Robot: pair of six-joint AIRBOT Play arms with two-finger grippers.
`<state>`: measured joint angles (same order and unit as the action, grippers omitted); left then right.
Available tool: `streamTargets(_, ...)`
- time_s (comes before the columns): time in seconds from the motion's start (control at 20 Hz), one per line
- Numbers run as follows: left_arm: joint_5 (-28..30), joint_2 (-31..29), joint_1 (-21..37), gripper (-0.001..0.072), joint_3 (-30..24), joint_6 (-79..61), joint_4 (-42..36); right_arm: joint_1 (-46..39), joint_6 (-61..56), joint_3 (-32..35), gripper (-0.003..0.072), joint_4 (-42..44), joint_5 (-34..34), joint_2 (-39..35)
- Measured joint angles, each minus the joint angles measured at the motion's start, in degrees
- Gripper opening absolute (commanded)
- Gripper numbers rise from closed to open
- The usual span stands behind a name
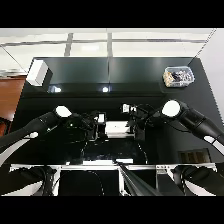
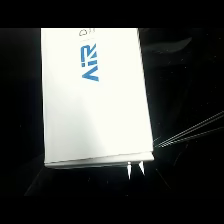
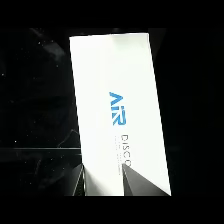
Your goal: Fold the box and place the chain.
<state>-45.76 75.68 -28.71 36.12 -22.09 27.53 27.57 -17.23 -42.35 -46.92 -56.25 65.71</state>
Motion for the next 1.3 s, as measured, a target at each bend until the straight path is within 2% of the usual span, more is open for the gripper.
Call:
streamTargets(0.3,-0.09,0.00,0.00,0.0400,0.00,-0.02,0.11,-1.31,-9.25,0.04,0.0278,-0.42,-2.29,-5.60)
streamTargets(0.35,-0.09,0.00,0.00,0.0400,0.00,-0.02,0.11,-1.99,-12.39,0.04,0.0250,-0.46,-3.56,-7.15)
streamTargets(0.4,-0.07,0.00,0.00,0.0400,0.00,-0.02,0.11,-2.80,-16.41,0.00,0.0093,-0.37,-4.24,-8.59)
streamTargets(0.45,-0.04,0.00,0.00,0.0400,0.00,-0.02,0.11,-3.76,-21.11,0.00,0.0014,-0.33,-5.60,-9.77)
streamTargets(0.6,0.07,0.00,0.00,0.0400,0.00,-0.02,0.09,-5.66,-34.49,1.57,0.0014,1.42,-5.55,-11.50)
streamTargets(0.75,0.09,0.00,0.00,0.0400,0.00,-0.02,0.07,-6.36,-42.49,4.37,0.0015,9.88,-1.25,-10.25)
streamTargets(0.95,0.09,0.00,0.00,0.0400,0.00,-0.02,0.04,-6.64,-46.73,6.38,0.0015,16.96,1.42,-5.11)
streamTargets(1.3,0.11,0.02,0.00,0.0400,-0.02,0.02,0.15,-6.75,-48.28,7.08,0.0015,16.00,3.91,1.42)
